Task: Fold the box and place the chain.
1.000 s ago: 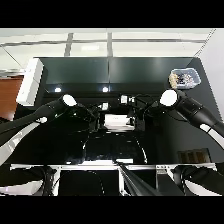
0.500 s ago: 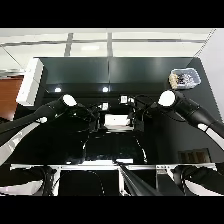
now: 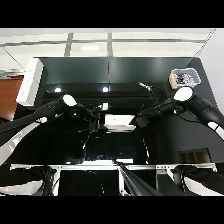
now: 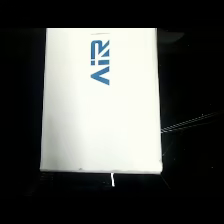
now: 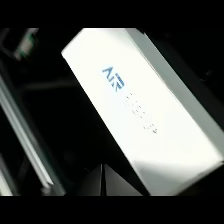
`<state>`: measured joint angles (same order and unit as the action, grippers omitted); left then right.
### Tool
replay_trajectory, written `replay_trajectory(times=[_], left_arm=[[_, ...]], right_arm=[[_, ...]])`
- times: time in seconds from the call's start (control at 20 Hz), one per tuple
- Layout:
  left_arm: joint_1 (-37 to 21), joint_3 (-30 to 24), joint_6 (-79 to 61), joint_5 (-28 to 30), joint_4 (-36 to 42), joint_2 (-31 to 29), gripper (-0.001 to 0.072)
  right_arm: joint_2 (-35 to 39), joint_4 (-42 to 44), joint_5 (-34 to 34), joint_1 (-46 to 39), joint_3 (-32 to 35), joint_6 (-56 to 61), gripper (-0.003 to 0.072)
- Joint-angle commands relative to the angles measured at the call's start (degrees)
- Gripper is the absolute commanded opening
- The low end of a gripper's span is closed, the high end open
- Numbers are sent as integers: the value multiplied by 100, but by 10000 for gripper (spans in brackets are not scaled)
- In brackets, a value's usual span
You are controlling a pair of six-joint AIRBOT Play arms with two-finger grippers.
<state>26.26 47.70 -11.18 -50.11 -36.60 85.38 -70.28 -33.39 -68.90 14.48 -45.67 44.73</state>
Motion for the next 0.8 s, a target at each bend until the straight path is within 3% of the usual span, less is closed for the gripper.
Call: replay_trajectory(times=[0.0,0.35,0.75], left_arm=[[2,2,4,11,-2,4,354],[-2,2,2,11,-2,4,354],[-2,2,4,17,2,4,354]], right_arm=[[-57,1458,369,-205,474,348,20],[-400,767,1370,50,619,1165,20],[-538,612,1307,35,590,1309,19]])
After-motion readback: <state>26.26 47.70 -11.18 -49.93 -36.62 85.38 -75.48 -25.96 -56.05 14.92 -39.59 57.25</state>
